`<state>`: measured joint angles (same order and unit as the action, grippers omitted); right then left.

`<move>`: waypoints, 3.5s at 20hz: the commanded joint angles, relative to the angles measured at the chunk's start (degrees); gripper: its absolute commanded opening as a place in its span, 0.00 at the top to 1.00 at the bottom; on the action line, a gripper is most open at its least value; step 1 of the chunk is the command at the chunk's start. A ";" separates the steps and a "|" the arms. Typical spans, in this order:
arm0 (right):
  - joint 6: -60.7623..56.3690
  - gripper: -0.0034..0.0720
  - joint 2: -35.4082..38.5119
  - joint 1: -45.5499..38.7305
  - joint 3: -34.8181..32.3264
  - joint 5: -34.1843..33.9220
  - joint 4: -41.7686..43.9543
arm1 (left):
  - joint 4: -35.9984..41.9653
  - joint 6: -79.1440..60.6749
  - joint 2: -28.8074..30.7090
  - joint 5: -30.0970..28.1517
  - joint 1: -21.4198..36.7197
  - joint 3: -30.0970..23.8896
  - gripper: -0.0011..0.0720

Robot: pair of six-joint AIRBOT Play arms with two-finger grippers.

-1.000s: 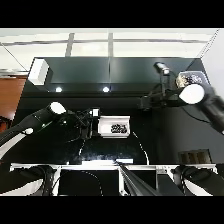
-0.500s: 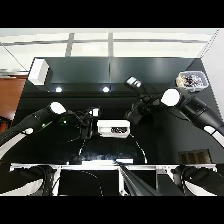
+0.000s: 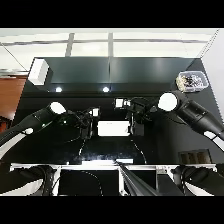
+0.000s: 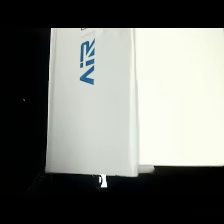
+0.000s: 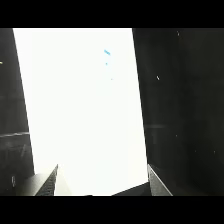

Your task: Fold the box and place the chain.

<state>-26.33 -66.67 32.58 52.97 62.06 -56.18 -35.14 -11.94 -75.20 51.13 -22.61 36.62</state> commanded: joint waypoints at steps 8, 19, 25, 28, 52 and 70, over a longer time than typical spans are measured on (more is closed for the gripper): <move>2.69 0.08 -0.13 0.48 -3.96 -7.30 2.62 | -0.02 -0.04 -0.04 0.13 -0.02 0.02 0.43; 3.04 0.08 -1.68 2.23 -3.96 -7.21 6.64 | -0.02 -0.04 -0.04 0.48 -0.02 0.02 0.44; 3.02 0.08 -3.45 2.40 -3.93 -9.62 6.51 | -0.02 -0.04 -0.04 0.48 -0.02 0.02 0.44; 2.73 0.32 -3.43 2.40 -3.91 -9.70 6.56 | -0.02 -0.04 -0.04 0.50 -0.02 0.02 0.44; -0.92 0.55 -3.37 2.40 -3.10 -10.91 5.55 | -0.07 -0.04 -0.04 0.50 -0.02 0.02 0.44; -1.14 0.55 -4.24 2.43 -3.10 -7.96 5.11 | -0.20 -0.04 -0.04 0.50 -0.02 0.02 0.44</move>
<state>-27.42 -70.87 34.96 49.84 52.21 -50.96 -35.35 -12.08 -75.20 51.64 -22.61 36.62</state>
